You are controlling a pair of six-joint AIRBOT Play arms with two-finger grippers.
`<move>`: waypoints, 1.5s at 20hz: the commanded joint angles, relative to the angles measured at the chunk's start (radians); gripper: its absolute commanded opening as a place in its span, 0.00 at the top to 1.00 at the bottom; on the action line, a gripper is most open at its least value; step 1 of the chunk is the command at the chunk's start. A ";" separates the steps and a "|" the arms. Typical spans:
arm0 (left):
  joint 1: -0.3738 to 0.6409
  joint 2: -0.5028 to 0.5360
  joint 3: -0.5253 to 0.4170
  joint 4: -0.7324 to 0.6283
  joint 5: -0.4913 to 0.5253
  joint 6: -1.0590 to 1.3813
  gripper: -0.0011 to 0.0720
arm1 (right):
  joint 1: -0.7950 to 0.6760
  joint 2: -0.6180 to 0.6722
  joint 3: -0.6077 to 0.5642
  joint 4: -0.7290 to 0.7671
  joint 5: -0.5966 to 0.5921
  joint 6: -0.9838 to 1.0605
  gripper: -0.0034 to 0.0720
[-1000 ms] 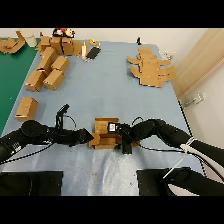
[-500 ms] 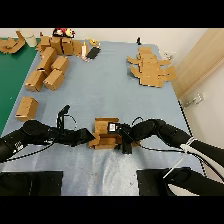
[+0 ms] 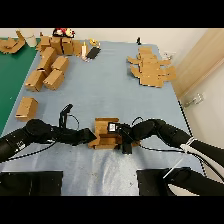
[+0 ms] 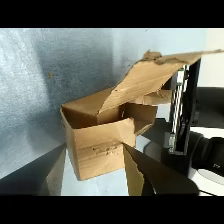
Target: Fold the box.
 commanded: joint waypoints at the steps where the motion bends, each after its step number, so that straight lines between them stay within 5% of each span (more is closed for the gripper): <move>1: -0.088 -0.002 0.045 0.245 0.058 -0.225 0.24 | 0.000 -0.001 0.000 0.000 0.000 0.000 0.40; 4: -0.147 -0.021 0.095 0.453 0.048 -0.444 0.24 | 0.000 -0.001 0.000 0.000 0.000 0.000 0.40; 14: -0.230 -0.161 0.245 0.597 -0.033 -0.603 0.24 | 0.000 -0.001 0.000 0.000 0.000 0.000 0.40; 21: -0.350 -0.222 0.343 0.903 -0.115 -0.868 0.24 | 0.000 -0.001 0.000 0.000 0.000 0.000 0.40; 30: -0.383 -0.289 0.401 0.929 -0.198 -0.956 0.24 | 0.000 -0.001 0.000 0.000 0.000 0.000 0.40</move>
